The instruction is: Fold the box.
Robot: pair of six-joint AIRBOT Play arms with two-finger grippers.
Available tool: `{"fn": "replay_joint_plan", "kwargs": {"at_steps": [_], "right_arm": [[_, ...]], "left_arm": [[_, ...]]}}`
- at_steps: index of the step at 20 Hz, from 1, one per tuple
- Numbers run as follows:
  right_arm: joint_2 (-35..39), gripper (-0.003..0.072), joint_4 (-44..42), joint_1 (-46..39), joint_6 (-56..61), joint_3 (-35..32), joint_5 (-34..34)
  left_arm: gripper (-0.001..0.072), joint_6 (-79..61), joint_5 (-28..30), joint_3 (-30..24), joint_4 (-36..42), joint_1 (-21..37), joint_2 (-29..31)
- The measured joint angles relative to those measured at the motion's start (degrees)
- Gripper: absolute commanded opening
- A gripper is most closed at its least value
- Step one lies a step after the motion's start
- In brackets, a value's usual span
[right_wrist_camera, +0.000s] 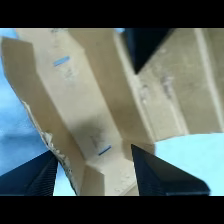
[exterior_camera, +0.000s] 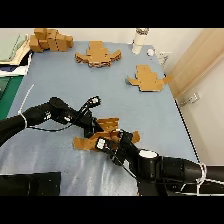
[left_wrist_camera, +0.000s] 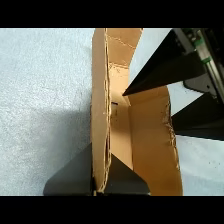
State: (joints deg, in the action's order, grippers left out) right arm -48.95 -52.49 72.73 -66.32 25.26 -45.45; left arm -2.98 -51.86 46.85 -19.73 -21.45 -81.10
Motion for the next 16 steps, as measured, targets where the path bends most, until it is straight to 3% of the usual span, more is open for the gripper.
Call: {"fn": "replay_joint_plan", "kwargs": {"at_steps": [12,16], "right_arm": [[6.84,0.0718,-1.29,-9.79,-16.11,-4.26,7.69],[7.32,0.0717,-6.23,-13.07,-21.11,-5.07,9.03]], "left_arm": [[0.0014,0.00,-0.04,0.00,0.00,0.00,0.00],[0.0015,0.00,-0.15,0.02,0.00,0.00,0.00]]}}
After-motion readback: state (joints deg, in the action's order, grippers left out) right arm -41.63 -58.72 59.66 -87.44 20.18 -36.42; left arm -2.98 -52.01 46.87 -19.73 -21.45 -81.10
